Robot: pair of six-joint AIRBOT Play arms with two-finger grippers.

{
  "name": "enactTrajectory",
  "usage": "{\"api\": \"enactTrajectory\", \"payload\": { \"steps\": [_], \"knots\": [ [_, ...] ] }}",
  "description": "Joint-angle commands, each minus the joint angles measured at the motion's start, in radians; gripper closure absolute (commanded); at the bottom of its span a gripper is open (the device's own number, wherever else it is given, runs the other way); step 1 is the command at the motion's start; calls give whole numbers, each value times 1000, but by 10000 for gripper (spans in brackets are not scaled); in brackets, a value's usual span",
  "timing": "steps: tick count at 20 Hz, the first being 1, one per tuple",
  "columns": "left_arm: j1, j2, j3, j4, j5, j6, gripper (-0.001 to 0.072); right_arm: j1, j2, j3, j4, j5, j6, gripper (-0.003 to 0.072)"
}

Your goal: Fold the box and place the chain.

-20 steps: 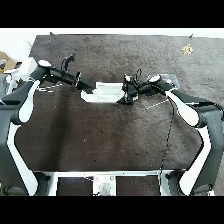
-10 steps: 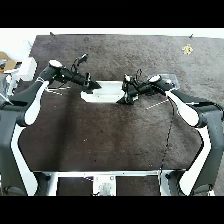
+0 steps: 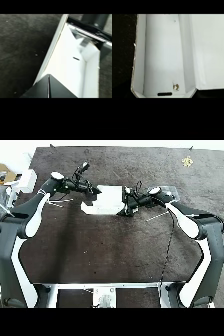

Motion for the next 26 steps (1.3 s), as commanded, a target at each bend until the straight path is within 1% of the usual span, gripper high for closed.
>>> {"api": "enactTrajectory", "payload": {
  "steps": [1,4,6,10,14,16,18,21,24,26],
  "knots": [
    [-1,0,0,15,105,-5,698,1,0,0,0,0,0,443],
    [-1,-11,-1,71,109,-70,698,1,0,0,0,0,0,443],
    [-1,-27,-1,114,89,-85,698,1,0,0,0,0,0,442],
    [-7,-58,-1,121,50,-108,698,1,0,0,0,0,0,443],
    [-8,-59,0,115,32,-106,698,1,0,0,0,0,0,443],
    [-7,-49,7,115,33,-105,698,0,0,0,0,0,0,443],
    [-3,-22,9,114,48,-105,698,1,0,0,0,0,0,443],
    [11,25,14,113,45,-105,699,0,0,0,0,0,0,443],
    [25,69,31,115,-11,-105,698,0,0,0,0,0,0,442],
    [36,89,32,125,-71,-93,698,0,0,0,0,0,0,443]
  ]
}}
